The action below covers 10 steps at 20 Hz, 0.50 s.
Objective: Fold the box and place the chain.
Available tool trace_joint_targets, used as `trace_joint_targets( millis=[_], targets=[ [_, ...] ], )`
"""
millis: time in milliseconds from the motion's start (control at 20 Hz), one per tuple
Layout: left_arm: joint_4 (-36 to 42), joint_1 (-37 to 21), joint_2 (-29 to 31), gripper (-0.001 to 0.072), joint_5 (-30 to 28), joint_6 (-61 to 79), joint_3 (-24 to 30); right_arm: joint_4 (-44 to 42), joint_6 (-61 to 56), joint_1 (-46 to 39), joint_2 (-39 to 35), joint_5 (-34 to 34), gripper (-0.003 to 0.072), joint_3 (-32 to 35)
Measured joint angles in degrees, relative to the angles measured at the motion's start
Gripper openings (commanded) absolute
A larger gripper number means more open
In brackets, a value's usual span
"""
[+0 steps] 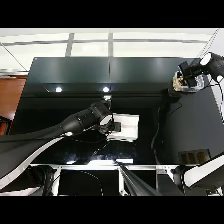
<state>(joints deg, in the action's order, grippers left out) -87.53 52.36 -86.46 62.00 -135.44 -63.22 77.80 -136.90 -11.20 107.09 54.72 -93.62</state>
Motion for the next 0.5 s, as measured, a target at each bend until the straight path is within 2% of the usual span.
trace_joint_targets(
  millis=[250,500],
  targets=[
    [0.0,0.0,0.0,0.0026,-0.2,0.0,0.0,-1.5,10.8,-0.6,-1.3,1.1,0.0010,0.0],
    [0.0,-0.1,0.0,0.0026,-0.2,0.0,0.0,-5.0,30.1,-2.3,-10.0,2.5,0.0008,0.0]
  ],
)
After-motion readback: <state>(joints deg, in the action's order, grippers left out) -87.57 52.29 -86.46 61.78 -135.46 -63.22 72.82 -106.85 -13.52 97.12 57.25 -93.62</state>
